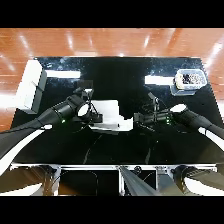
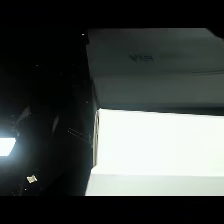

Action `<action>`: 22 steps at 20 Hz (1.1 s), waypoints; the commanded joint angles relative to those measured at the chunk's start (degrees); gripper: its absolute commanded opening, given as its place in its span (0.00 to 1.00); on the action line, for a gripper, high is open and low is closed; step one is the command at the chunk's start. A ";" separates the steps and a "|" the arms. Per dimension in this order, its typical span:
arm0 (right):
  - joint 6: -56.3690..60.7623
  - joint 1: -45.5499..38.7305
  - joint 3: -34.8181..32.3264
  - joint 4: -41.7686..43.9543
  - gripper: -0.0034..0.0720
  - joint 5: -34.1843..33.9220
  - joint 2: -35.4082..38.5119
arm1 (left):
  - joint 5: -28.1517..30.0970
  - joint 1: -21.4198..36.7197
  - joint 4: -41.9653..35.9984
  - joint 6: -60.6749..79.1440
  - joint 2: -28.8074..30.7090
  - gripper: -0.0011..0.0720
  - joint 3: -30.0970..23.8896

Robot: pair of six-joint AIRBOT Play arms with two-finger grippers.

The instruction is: Fold the box and place the chain.

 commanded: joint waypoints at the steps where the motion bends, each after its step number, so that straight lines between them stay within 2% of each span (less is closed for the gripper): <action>1: -0.74 -0.17 1.16 -0.09 0.08 1.27 0.02 | -0.52 0.00 0.24 0.00 0.00 0.04 -0.02; 5: -0.55 -0.17 2.05 -1.73 0.08 1.95 0.02 | -0.52 0.02 0.22 0.00 0.00 0.04 -0.02; 10: 2.75 -0.87 2.16 -10.60 0.08 4.68 0.02 | -0.52 0.09 0.22 0.00 0.00 0.04 -0.02; 13: 2.71 -5.66 2.40 -15.78 0.09 10.88 0.50 | -0.52 0.09 0.22 0.00 0.00 0.04 -0.02; 15: 2.58 -10.54 2.71 -19.32 0.09 12.31 1.77 | -0.52 0.09 0.20 -0.02 -0.02 0.04 -0.02; 18: -6.62 -15.52 3.74 -18.93 0.09 14.14 4.87 | -0.59 0.09 0.20 -0.02 -0.02 0.04 -0.02; 20: -16.02 -13.49 3.98 -17.29 0.09 14.75 5.95 | -0.76 0.09 0.20 -0.02 -0.02 0.04 -0.02; 22: -22.95 -9.22 3.98 -16.72 0.09 11.67 5.95 | -1.05 0.07 0.17 -0.02 0.00 0.04 -0.02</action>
